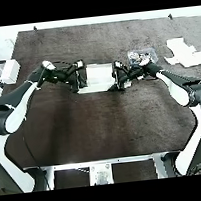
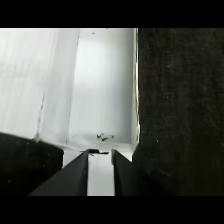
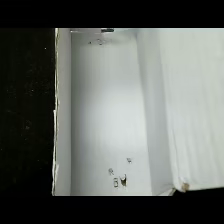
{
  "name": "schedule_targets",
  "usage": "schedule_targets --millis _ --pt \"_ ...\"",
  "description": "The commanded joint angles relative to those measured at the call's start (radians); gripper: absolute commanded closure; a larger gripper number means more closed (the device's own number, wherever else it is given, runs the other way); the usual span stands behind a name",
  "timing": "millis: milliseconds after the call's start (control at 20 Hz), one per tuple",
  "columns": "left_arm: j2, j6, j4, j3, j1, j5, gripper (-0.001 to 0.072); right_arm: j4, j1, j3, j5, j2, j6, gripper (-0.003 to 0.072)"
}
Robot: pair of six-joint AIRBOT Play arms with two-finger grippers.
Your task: Fold the box and place the chain.
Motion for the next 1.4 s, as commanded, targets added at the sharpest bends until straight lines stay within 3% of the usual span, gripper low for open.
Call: schedule_targets --millis 0,200,350,550,800,1100,1350 --pt "0.0 0.003 -0.017 0.001 0.037 -0.103 0.0684 -0.001 0.001 0.0 0.002 0.0 -0.001 0.0185" --pt "0.022 -0.055 -0.035 0.002 0.044 -0.143 0.0692 -0.001 0.001 0.0 0.002 0.0 -0.001 0.0184" --pt "0.087 -0.171 -0.033 0.001 0.044 -0.084 0.0694 -0.002 0.001 0.0 0.002 0.0 -0.001 0.0185" --pt "0.199 -0.576 0.084 -0.043 0.047 0.059 0.0695 -0.001 0.001 0.0 0.002 0.0 -0.001 0.0185" --pt "0.3 -0.939 0.103 -0.177 0.115 0.099 0.0695 -0.001 0.001 0.0 0.002 0.0 -0.001 0.0185" --pt "0.319 -1.04 0.092 -0.282 0.206 0.121 0.0693 -0.001 0.001 0.0 0.002 0.0 -0.001 0.0185" --pt "0.315 -1.11 0.093 -0.302 0.218 0.177 0.0692 -0.001 0.001 0.0 0.002 0.0 -0.001 0.0184"
